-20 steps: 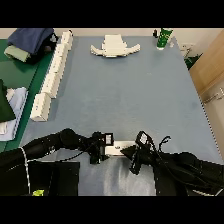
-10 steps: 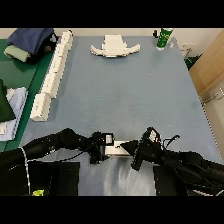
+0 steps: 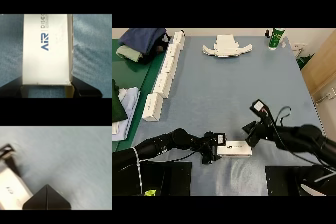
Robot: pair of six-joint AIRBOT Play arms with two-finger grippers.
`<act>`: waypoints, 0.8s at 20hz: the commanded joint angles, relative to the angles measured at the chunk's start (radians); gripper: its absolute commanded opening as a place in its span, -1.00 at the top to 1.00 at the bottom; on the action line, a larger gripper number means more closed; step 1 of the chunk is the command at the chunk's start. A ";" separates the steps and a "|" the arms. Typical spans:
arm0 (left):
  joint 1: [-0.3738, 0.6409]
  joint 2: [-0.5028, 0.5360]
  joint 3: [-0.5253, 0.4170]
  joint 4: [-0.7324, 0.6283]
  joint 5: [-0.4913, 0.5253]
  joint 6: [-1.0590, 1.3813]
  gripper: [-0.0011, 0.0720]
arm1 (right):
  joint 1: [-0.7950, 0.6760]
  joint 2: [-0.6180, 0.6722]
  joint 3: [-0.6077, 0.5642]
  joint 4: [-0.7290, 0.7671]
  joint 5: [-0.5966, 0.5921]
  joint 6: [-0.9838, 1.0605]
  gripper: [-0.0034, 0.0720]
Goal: Fold the box.
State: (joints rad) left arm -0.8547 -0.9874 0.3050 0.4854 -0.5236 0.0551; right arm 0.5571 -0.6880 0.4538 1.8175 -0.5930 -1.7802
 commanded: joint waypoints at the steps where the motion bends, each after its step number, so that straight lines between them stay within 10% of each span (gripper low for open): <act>1: 0.000 0.000 0.000 0.001 0.000 0.000 -0.32 | -0.169 -0.193 0.223 -0.196 -0.399 0.242 0.90; 7: 0.000 0.000 0.000 0.001 0.001 0.000 -0.32 | -0.236 -0.449 0.441 -0.207 -0.635 0.422 0.90; 16: 0.047 0.023 0.032 -0.010 0.001 -0.180 -0.32 | -0.235 -0.471 0.458 -0.187 -0.657 0.447 0.90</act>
State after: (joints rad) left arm -0.8356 -0.9794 0.3191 0.4866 -0.5331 -0.0174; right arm 0.3233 -1.1522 0.9051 1.6295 -1.2312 -1.3441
